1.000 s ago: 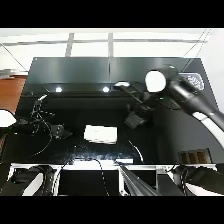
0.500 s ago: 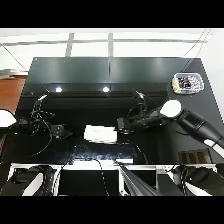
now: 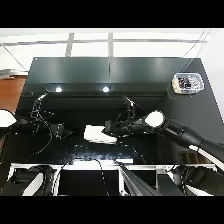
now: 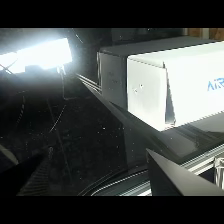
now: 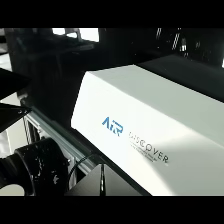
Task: Fold the box and place the chain.
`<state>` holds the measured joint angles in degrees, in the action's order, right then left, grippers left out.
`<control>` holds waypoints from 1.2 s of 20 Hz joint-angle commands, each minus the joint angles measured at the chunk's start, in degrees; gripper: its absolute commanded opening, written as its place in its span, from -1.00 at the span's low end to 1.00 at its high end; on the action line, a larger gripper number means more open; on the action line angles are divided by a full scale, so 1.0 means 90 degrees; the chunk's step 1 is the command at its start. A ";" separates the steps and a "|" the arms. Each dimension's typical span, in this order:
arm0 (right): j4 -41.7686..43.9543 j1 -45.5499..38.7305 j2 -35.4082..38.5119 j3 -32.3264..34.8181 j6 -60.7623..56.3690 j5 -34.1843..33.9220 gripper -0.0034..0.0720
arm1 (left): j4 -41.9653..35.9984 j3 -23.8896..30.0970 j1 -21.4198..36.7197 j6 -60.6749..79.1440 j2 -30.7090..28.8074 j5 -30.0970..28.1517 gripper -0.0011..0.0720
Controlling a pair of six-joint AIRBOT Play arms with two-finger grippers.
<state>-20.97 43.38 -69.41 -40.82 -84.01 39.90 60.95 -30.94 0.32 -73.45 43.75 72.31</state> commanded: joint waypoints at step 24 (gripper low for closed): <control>-0.0415 0.0272 -0.0287 0.0015 -0.0170 -0.0345 -0.86 | -0.0022 0.0002 0.0002 -0.0002 0.0005 -0.0010 0.94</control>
